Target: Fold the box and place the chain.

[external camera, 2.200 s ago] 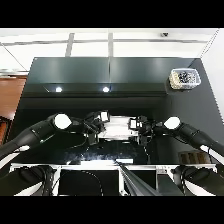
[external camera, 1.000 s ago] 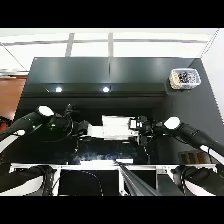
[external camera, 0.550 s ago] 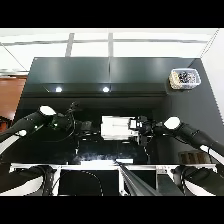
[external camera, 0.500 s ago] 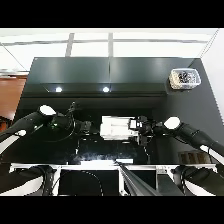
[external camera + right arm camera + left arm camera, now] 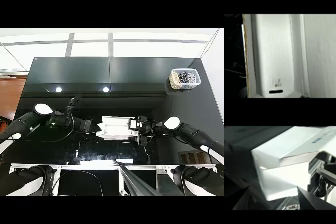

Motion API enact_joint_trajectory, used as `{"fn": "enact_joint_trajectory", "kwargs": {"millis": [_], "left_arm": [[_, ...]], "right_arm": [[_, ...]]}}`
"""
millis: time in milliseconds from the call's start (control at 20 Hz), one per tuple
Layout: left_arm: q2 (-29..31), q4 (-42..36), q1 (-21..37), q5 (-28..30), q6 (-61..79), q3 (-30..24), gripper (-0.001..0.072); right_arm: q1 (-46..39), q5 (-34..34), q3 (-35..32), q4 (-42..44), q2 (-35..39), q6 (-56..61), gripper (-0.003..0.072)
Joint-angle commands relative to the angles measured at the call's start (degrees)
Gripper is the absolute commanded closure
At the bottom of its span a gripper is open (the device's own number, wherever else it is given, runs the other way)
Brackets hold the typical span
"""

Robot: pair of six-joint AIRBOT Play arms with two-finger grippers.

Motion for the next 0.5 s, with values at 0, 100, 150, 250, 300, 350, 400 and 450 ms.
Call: {"fn": "enact_joint_trajectory", "kwargs": {"millis": [0, 100, 150, 250, 300, 350, 400, 450], "left_arm": [[0.9, 2.3, -5.6, 5.6, -6.0, 1.1, 0.0016], [0.9, 7.5, -9.7, 9.2, -13.2, 3.3, 0.0026], [0.9, 10.0, -11.3, 10.3, -16.3, 4.5, 0.0026], [0.9, 13.5, -13.2, 11.0, -20.9, 6.4, 0.0039], [0.9, 15.1, -14.1, 11.0, -22.8, 7.3, 0.004], [0.9, 17.3, -15.0, 11.1, -24.8, 8.2, 0.0047], [0.9, 19.6, -15.8, 11.3, -26.9, 8.7, 0.0105], [0.9, 21.8, -16.5, 11.7, -29.2, 9.1, 0.0106]], "right_arm": [[0.0, 0.0, 0.0, 0.0, 0.0, 0.0, 0.0206], [0.0, 0.0, 0.0, 0.0, 0.0, 0.0, 0.0206], [0.0, 0.0, 0.0, 0.0, 0.0, 0.0, 0.0206], [0.0, 0.0, 0.0, 0.0, 0.0, 0.0, 0.0206], [0.0, 0.0, 0.0, 0.0, 0.0, 0.0, 0.0206], [0.0, 0.0, 0.0, 0.0, 0.0, 0.0, 0.0206], [0.0, 0.0, 0.0, 0.0, 0.0, 0.0, 0.0206], [0.0, 0.0, 0.0, 0.0, 0.0, 0.0, 0.0206]]}}
